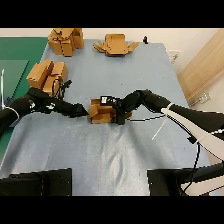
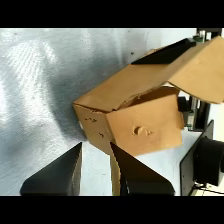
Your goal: Fold the box.
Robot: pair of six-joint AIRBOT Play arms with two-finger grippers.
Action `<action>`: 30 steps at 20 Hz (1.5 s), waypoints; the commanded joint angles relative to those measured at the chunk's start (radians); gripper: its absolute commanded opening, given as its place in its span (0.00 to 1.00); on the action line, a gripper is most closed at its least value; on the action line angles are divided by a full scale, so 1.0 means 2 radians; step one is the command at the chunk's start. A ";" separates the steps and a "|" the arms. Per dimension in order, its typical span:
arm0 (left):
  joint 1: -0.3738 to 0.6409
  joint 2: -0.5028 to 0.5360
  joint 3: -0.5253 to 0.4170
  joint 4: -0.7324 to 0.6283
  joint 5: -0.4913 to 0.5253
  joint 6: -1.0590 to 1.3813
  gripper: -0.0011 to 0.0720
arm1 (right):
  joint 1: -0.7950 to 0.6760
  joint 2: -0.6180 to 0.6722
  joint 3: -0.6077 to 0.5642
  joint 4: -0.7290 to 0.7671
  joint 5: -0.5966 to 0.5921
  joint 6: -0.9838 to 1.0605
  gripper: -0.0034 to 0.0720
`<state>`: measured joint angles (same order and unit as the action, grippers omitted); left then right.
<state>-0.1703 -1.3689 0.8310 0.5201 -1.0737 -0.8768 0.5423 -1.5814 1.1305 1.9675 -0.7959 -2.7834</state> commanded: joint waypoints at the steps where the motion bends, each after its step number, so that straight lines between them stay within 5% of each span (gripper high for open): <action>1: -0.006 0.004 0.001 -0.024 0.004 0.015 0.47 | 0.000 0.000 0.000 0.000 0.001 0.000 0.83; 7: -0.020 0.002 0.001 -0.054 0.017 0.011 0.51 | 0.000 0.000 0.000 0.000 0.001 0.000 0.83; 9: -0.038 -0.006 0.001 -0.054 0.037 -0.028 0.76 | 0.000 0.000 0.000 0.000 0.001 0.000 0.83; 12: -0.062 -0.013 0.006 -0.033 0.049 -0.067 0.76 | 0.000 0.000 0.000 0.000 0.001 0.000 0.83; 17: -0.101 -0.012 0.045 0.125 0.042 -0.239 0.76 | 0.000 0.000 0.000 0.001 0.001 0.000 0.83; 30: -0.251 -0.029 0.105 0.395 0.084 -0.591 0.75 | 0.000 0.000 0.000 0.002 0.002 0.000 0.83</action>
<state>-0.6117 -1.4090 1.0309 1.1652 -0.9207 -1.8828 0.5423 -1.5814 1.1305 1.9709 -0.7944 -2.7834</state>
